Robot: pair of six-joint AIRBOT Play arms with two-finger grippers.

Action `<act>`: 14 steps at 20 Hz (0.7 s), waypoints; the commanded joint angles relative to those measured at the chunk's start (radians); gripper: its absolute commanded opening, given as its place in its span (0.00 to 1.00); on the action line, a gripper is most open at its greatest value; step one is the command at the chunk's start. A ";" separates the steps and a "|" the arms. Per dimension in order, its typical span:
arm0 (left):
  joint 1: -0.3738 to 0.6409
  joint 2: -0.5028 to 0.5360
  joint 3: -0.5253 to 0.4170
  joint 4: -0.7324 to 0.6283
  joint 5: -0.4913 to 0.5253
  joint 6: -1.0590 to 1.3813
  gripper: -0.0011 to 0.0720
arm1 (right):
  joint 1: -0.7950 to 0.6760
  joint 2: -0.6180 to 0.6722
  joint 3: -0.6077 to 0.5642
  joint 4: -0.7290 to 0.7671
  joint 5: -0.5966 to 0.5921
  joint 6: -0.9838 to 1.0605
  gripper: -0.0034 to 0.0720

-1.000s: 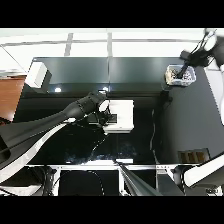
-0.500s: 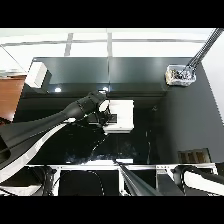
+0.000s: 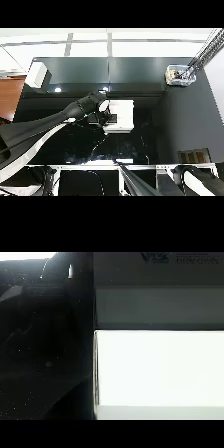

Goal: Fold the box and place the chain.

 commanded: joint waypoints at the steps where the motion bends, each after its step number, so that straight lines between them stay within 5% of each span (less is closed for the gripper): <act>1: 0.001 -0.001 0.000 0.000 0.000 0.000 0.06 | 0.000 0.045 0.000 0.156 0.114 -0.013 0.07; 7: 0.001 -0.001 0.000 0.000 0.000 0.000 0.06 | 0.147 0.046 -0.111 0.190 0.243 -0.014 0.07; 14: 0.001 -0.001 0.000 0.000 0.000 0.001 0.06 | 0.376 0.043 -0.294 0.191 0.129 -0.012 0.07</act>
